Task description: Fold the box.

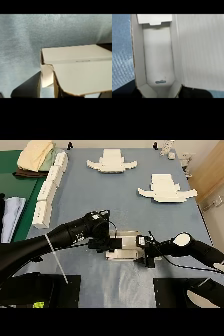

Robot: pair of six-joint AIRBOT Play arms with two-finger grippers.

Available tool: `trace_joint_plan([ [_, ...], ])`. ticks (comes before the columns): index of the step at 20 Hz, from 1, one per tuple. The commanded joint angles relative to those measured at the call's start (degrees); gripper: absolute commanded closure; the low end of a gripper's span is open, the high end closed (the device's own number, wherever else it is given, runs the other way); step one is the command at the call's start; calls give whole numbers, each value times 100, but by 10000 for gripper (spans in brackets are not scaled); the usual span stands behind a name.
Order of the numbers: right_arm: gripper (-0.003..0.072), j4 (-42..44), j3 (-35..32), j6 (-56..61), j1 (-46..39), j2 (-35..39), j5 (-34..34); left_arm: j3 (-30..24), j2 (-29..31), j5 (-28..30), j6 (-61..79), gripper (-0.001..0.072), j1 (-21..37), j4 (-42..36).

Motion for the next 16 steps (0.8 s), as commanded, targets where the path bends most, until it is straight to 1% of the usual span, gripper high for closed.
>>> trace_joint_plan([
  [1, 197, 0, 2, 2, 2, 4, 2, 118, -90, -179, -63, 451, -22, 116],
  [5, 197, 0, 2, 2, 2, 4, 2, 118, -90, -155, -13, 442, -24, 138],
  [6, 197, 0, 2, 2, 2, 4, 2, 118, -90, -157, -13, 245, -24, 133],
  [7, 196, 0, 2, 2, 2, 4, 2, 118, -90, -157, -13, 174, -24, 129],
  [10, 197, 0, 2, 2, 2, 4, 2, 118, -90, -90, -13, 175, -22, 127],
  [13, 196, 0, 2, 0, 2, 4, 2, 118, -90, 212, -20, 175, -24, 101],
  [16, 197, 0, 2, 2, 2, 7, 2, 111, -103, 203, -9, 175, -22, -39],
])
